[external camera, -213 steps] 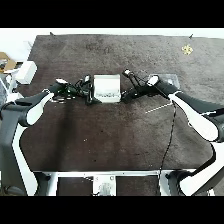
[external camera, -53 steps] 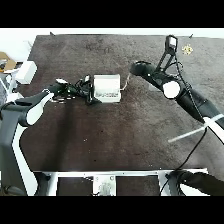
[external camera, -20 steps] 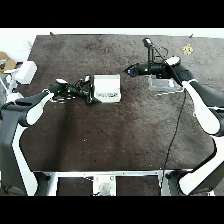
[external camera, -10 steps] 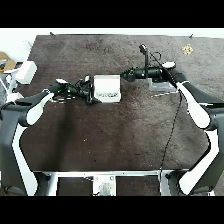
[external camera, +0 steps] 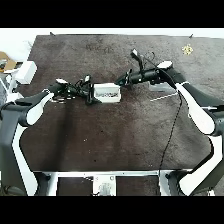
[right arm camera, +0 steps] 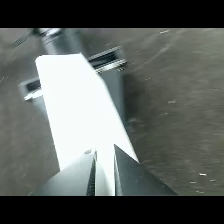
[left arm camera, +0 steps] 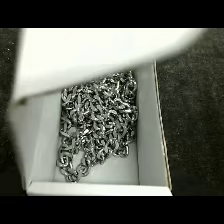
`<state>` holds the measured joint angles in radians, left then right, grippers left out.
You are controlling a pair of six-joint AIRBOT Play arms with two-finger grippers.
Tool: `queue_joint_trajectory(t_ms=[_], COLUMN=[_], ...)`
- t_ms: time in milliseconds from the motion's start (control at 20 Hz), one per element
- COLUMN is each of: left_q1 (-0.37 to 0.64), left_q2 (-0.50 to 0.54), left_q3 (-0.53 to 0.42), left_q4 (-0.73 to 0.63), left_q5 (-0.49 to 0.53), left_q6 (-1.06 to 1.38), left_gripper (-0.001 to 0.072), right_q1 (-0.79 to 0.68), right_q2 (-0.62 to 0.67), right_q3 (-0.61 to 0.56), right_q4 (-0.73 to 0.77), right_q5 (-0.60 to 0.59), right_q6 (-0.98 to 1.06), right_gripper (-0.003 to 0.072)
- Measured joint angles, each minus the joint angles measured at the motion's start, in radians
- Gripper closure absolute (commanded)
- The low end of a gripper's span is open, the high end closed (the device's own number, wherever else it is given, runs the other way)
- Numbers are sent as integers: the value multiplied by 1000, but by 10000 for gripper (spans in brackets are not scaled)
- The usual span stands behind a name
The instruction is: Fold the box and place the chain.
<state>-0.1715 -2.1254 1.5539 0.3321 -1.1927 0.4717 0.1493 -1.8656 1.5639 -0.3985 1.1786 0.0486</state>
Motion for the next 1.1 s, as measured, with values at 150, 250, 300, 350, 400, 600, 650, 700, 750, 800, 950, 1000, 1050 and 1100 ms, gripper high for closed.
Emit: queue_joint_trajectory(t_ms=[150, 250, 300, 350, 400, 600, 650, 700, 750, 800, 950, 1000, 1050, 1100], left_q1=[0, 0, 0, 0, 0, 0, 0, 0, 0, 0, 0, 0, 0, 0], left_q2=[0, 0, 0, 0, 0, 0, 0, 0, 0, 0, 0, 0, 0, 0], left_q3=[0, 0, 0, 0, 0, 0, 0, 0, 0, 0, 0, 0, 0, 0], left_q4=[0, 0, 0, 0, 0, 0, 0, 0, 0, 0, 0, 0, 0, 0], left_q5=[0, 0, 0, 0, 0, 0, 0, 0, 0, 0, 0, 0, 0, 0], left_q6=[0, 0, 0, 0, 0, 0, 0, 0, 0, 0, 0, 0, 0, 0], left_gripper=[435, 435, 435, 435, 435, 435, 435, 435, 435, 435, 435, 435, 435, 435], right_q1=[16, 31, 35, 39, 45, 81, 93, 103, 114, 121, 135, 138, 139, 140], right_q2=[26, 46, 57, 64, 69, 80, 80, 80, 79, 77, 66, 64, 63, 62], right_q3=[-64, -108, -128, -143, -153, -174, -176, -178, -179, -180, -181, -181, -180, -178], right_q4=[-31, -40, -42, -42, -44, -43, -43, -43, -43, -43, -45, -45, -45, -46], right_q5=[-34, -64, -79, -95, -108, -136, -147, -153, -168, -179, -220, -233, -249, -264], right_q6=[-55, -103, -130, -153, -174, -254, -274, -290, -304, -314, -332, -336, -338, -342], right_gripper=[544, 408, 411, 410, 410, 322, 323, 323, 333, 381, 382, 382, 383, 383])
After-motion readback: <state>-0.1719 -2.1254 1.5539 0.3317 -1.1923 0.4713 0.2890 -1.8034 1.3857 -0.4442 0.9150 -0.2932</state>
